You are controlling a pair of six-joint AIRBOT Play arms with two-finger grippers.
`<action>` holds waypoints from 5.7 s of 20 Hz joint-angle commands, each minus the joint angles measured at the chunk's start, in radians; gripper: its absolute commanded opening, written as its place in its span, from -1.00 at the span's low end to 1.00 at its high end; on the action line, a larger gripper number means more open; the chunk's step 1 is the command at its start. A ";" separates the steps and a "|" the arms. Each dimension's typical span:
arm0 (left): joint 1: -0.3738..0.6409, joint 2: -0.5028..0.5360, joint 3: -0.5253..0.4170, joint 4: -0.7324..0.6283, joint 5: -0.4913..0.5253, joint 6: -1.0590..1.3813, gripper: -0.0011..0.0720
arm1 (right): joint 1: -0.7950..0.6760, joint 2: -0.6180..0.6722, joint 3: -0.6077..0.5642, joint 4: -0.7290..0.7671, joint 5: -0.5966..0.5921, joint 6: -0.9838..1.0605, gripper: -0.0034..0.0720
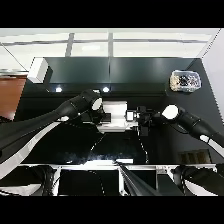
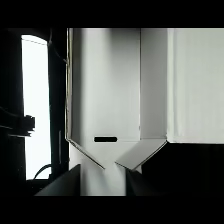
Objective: Fold the box and place the chain.
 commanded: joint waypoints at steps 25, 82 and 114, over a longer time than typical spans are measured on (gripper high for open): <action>0.000 0.000 0.000 -0.011 0.006 0.003 -0.90 | -0.067 -0.004 -0.026 0.058 -0.035 -0.098 0.74; 0.000 0.000 0.000 -0.014 -0.004 0.004 -0.90 | -0.463 -0.085 -0.108 0.156 0.295 1.245 -0.87; 0.000 0.000 0.000 -0.014 -0.001 0.004 -0.90 | -0.227 -0.211 0.210 0.280 0.468 1.236 0.41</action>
